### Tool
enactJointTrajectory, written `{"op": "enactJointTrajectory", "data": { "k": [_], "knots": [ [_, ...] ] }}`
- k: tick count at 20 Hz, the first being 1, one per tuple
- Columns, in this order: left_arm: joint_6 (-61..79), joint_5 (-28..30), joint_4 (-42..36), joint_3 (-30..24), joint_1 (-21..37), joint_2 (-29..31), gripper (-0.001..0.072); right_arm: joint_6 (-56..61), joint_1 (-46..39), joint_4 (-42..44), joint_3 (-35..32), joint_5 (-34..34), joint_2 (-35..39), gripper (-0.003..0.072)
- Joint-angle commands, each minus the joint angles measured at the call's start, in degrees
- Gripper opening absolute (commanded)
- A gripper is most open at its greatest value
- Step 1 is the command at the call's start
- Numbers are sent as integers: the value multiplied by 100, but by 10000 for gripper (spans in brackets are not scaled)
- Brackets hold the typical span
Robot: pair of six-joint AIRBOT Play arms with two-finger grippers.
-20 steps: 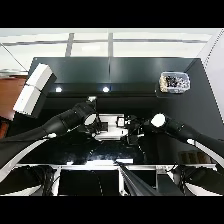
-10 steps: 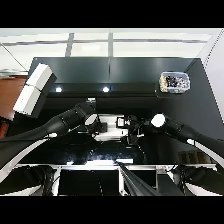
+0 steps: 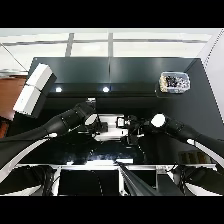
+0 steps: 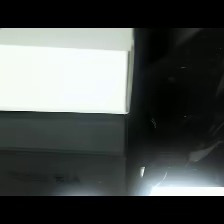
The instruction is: Fold the box and place the chain.
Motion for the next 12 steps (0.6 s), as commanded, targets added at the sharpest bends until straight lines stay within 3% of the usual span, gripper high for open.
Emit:
{"op": "enactJointTrajectory", "data": {
  "k": [1,12],
  "knots": [
    [13,-74,-70,7,39,7,300,-2,2,0,-4,-2,4,373],
    [-129,177,-68,-4,72,-7,295,-2,2,0,-4,-2,4,373]
  ]
}}
